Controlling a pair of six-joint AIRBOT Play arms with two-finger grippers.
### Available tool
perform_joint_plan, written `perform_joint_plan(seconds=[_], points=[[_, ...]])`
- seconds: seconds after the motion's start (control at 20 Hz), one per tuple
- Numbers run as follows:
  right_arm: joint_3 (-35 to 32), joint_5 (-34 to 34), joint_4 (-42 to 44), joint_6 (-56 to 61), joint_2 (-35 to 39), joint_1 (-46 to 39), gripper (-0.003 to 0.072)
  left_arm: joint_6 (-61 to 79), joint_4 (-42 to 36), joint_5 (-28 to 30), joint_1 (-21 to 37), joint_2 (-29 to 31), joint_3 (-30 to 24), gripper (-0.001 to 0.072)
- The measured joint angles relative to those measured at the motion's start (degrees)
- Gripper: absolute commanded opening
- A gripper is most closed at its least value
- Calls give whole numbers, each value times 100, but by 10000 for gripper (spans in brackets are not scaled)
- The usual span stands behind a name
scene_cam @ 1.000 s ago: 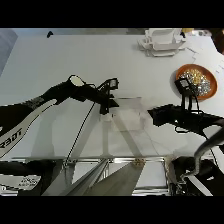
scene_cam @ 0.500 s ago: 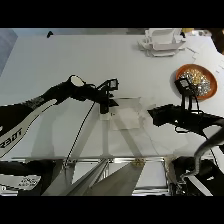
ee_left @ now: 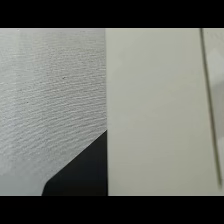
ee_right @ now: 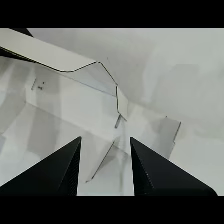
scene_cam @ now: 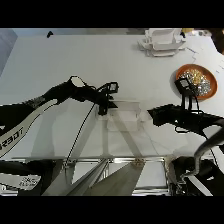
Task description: Fold the box and place the chain.
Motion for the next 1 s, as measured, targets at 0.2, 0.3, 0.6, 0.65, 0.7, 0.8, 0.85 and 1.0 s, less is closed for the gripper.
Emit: perform_joint_plan(seconds=[0.2, 0.3, 0.6, 0.65, 0.7, 0.8, 0.85, 1.0], points=[[0, 0, 0, 0, -2, 0, 341, 22, 15, -37, 0, -9, 0, 9], [0, 0, -2, 0, -2, 0, 341, 33, 33, -42, 0, -9, 0, 9], [0, 0, -2, -2, -2, 0, 341, 31, 50, -52, 0, -9, 0, 9], [0, 0, -2, -2, -2, 0, 341, 31, 50, -52, 0, -9, 0, 9], [0, 0, -2, -2, -2, 0, 341, 31, 50, -52, 0, -9, -2, 9], [0, 0, -2, -37, -2, 0, 341, 31, 50, -52, 0, -9, -2, 9], [0, 0, -4, -90, -2, 0, 341, 31, 50, -52, 0, -9, -2, 9], [0, 2, -4, -308, -2, 0, 341, 31, 50, -61, 0, -9, -2, 9]])
